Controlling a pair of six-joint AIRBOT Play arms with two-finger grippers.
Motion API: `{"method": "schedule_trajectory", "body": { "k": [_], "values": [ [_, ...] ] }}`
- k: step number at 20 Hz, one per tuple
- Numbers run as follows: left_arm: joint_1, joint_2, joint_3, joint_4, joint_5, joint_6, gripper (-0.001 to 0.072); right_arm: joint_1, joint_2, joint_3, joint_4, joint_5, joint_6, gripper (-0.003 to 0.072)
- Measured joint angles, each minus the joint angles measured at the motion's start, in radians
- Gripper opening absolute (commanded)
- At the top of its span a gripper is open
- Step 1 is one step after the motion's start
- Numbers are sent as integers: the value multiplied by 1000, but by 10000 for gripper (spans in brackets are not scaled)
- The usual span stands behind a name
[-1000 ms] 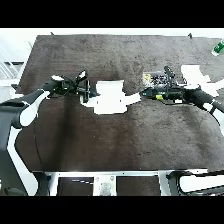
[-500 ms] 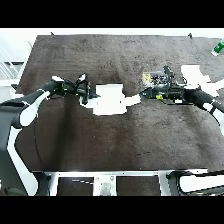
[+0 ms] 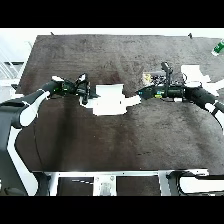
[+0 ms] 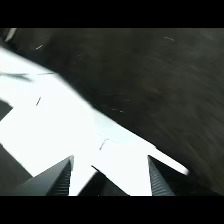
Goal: Fold the box and place the chain.
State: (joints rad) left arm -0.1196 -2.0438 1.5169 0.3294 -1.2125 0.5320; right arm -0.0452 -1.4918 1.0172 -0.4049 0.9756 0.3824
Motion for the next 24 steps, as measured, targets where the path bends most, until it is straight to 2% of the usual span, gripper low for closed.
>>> {"method": "schedule_trajectory", "body": {
  "k": [4,8,15,24],
  "values": [
    [0,0,0,0,0,0,21,92,19,-7,-58,-15,-208,552],
    [0,0,0,0,0,0,21,170,23,-21,-188,-37,-311,551],
    [0,0,0,0,0,0,21,273,24,-55,-386,-105,-352,552],
    [0,0,0,0,0,0,21,411,8,-58,-537,-250,-360,552]
  ]
}}
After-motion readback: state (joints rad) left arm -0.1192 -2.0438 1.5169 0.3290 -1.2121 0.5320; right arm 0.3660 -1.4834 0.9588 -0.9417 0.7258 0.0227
